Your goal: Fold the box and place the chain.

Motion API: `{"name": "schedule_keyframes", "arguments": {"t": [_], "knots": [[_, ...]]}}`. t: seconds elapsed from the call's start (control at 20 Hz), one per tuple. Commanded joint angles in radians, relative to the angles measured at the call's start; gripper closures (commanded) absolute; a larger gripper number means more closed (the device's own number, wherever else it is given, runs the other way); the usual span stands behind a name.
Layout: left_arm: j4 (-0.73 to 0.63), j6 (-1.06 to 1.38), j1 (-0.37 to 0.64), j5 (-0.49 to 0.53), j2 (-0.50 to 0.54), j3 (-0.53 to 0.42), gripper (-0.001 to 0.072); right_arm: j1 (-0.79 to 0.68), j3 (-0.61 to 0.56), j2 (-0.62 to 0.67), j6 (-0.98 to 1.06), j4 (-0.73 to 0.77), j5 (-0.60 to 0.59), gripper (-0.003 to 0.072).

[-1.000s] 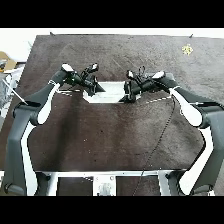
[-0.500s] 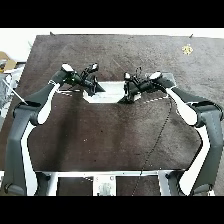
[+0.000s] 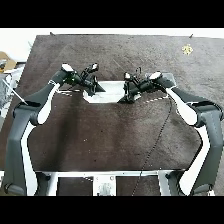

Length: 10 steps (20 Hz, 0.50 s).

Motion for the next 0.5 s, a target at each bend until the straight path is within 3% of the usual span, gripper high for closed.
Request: {"name": "schedule_keyframes", "arguments": {"t": [0.0,0.15,0.2,0.45], "knots": [[0.001,0.0,0.0,0.0,0.0,0.001,0.0699,0.001,0.0,-0.001,0.004,-0.007,-0.002,0.0068],[0.001,0.0,0.0,0.0,0.0,0.001,0.0699,0.001,0.0,-0.001,0.004,-0.038,-0.002,0.0073],[0.001,0.0,0.0,0.0,0.0,0.001,0.0699,0.001,0.0,-0.001,0.004,-0.052,-0.003,0.0167],[0.001,0.0,0.0,0.0,0.0,0.001,0.0699,0.001,-0.001,-0.001,0.003,-0.059,-0.019,0.0177]]}}
